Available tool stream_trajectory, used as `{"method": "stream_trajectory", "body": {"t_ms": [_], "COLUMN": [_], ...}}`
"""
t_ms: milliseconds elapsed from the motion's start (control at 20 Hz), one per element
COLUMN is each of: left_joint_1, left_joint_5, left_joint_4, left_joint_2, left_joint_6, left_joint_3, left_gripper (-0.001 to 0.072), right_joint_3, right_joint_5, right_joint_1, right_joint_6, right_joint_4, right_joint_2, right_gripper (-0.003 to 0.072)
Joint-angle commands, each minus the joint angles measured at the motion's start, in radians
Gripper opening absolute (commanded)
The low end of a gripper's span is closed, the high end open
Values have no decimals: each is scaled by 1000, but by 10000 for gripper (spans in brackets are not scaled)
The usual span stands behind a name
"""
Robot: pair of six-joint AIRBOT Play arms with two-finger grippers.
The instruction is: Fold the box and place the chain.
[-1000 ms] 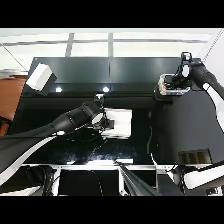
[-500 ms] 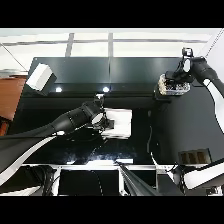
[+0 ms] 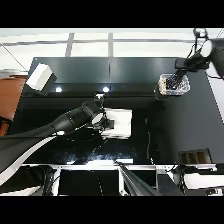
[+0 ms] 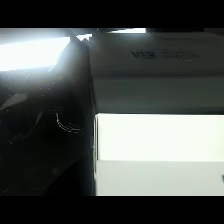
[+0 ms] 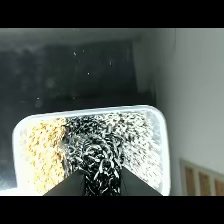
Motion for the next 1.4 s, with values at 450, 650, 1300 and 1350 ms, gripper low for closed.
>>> {"method": "stream_trajectory", "body": {"t_ms": [450, 650, 1300, 1350], "left_joint_1": [-1, -1, -1, -1], "left_joint_5": [0, -1, 0, -1], "left_joint_4": [0, -1, -4, -4], "left_joint_2": [0, 0, 0, 0], "left_joint_6": [0, 0, 0, 0], "left_joint_3": [0, 0, 0, 0], "left_gripper": [30, 30, 30, 30], "right_joint_3": [42, 42, 7, 5], "right_joint_5": [0, -1, 51, 51], "right_joint_1": [0, -7, -21, -23], "right_joint_6": [-139, -138, -81, -67], "right_joint_4": [76, 76, 132, 132], "right_joint_2": [306, 248, -63, -93], "right_gripper": [29, 29, 30, 30]}}
